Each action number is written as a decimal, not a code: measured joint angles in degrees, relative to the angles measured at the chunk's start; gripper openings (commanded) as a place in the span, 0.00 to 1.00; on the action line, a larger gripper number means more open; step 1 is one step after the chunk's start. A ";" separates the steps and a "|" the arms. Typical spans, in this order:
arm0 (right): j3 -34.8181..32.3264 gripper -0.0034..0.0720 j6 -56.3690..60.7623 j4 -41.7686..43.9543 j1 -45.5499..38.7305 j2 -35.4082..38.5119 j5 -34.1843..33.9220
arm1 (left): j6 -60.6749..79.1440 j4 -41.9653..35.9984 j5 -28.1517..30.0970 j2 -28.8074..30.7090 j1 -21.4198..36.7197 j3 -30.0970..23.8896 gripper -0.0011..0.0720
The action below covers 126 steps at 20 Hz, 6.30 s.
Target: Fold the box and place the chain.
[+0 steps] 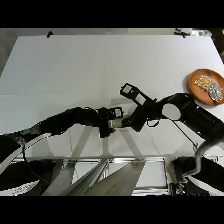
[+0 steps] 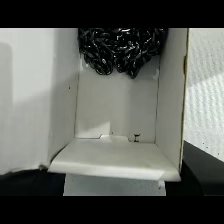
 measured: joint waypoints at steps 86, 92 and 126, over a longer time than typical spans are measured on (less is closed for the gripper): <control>6.45 0.64 -23.85 0.87 4.87 -7.02 8.48 | 0.00 0.00 -0.02 0.00 0.00 0.00 0.03; 5.11 0.61 -22.56 -0.09 4.09 -7.30 6.27 | -0.02 0.00 0.00 0.00 0.00 0.00 0.03; 1.97 0.37 -29.00 -0.76 4.74 -5.31 1.16 | -0.07 -0.02 0.00 0.00 0.00 0.00 0.03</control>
